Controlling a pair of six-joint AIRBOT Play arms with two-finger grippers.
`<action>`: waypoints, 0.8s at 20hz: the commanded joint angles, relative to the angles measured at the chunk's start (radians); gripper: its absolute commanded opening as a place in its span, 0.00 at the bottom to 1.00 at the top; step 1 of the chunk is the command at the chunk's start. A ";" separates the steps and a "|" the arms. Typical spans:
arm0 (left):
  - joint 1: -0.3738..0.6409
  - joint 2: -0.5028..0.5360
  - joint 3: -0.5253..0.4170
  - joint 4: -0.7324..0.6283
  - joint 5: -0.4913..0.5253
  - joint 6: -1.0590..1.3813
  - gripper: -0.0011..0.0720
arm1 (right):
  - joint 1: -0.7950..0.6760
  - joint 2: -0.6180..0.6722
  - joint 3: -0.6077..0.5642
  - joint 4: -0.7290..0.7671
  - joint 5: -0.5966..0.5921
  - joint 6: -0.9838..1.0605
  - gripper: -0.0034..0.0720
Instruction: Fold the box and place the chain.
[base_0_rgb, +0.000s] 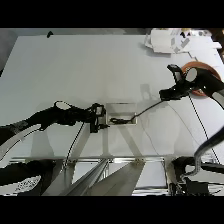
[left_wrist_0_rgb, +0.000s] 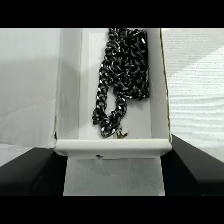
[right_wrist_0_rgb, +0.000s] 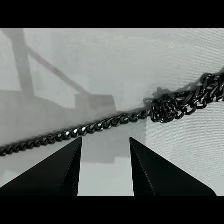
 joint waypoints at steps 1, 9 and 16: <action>0.000 0.000 0.001 0.000 0.000 0.000 0.09 | 0.000 -0.026 0.001 -0.018 -0.029 0.007 0.44; 0.000 0.000 0.001 0.000 0.000 0.000 0.09 | 0.000 -0.075 0.001 -0.017 -0.027 0.007 0.33; 0.000 0.000 0.001 0.000 0.000 0.000 0.09 | 0.000 0.062 0.001 -0.011 0.006 0.002 0.07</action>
